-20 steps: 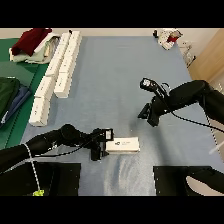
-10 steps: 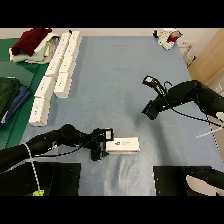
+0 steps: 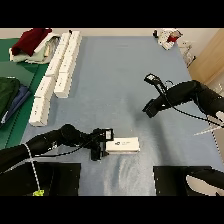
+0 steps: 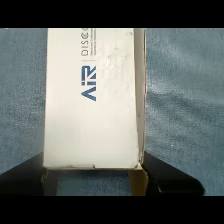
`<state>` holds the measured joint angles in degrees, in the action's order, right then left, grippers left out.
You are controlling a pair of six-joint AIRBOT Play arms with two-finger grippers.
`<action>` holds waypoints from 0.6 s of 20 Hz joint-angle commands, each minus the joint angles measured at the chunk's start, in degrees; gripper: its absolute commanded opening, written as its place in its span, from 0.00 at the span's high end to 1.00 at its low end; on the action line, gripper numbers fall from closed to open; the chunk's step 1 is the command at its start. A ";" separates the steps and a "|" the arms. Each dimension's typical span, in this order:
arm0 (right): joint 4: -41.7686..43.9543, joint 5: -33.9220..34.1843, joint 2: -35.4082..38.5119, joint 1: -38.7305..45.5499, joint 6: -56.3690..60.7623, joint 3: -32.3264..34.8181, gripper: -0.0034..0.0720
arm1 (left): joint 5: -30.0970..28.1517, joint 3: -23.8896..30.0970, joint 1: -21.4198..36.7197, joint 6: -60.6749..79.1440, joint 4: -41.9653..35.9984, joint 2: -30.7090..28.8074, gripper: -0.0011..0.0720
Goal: Fold the box.
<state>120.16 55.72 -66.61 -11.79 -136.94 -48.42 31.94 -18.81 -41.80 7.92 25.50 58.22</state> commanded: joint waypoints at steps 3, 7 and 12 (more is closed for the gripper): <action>-0.11 -0.17 -0.04 0.02 0.46 -0.07 0.95 | -0.24 -0.61 0.00 0.00 0.00 -0.09 0.35; -0.15 -0.17 -0.04 0.02 0.46 -0.07 0.95 | -0.57 -1.07 0.50 -4.87 0.42 -4.46 0.35; -0.15 -0.15 -0.04 0.02 0.46 -0.07 0.95 | -0.92 -1.07 10.14 -32.13 14.08 -15.23 0.35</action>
<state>120.01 55.57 -66.63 -11.79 -136.51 -48.42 31.59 -19.81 -36.51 -7.01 29.89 48.23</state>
